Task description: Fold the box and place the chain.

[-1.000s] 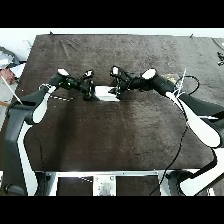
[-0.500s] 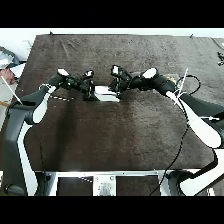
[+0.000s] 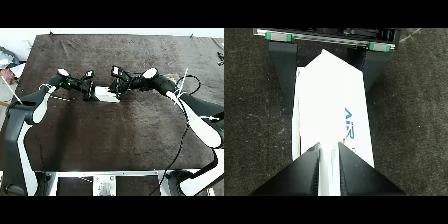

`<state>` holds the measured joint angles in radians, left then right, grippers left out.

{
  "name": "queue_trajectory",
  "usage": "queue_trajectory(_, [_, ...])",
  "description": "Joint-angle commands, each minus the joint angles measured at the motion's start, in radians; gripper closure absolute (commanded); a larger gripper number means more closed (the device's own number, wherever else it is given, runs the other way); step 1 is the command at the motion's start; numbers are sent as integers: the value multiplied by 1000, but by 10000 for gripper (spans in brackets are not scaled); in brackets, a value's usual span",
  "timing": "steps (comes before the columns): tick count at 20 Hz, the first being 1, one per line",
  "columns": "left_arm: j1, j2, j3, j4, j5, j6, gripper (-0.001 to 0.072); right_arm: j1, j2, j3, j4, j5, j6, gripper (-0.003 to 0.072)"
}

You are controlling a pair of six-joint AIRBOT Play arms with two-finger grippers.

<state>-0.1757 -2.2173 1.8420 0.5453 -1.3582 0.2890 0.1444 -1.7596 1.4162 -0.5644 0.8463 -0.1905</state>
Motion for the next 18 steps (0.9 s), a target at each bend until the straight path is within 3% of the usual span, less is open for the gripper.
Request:
queue_trajectory(1, [0,0,1,-2,5,-1,435,1,-1,0,0,7,3,530])
queue_trajectory(9, [0,0,1,-2,5,-1,435,2,3,2,45,-49,3,530])
queue_trajectory(18, [0,0,1,-2,5,-1,435,4,1,1,-50,-32,11,530])
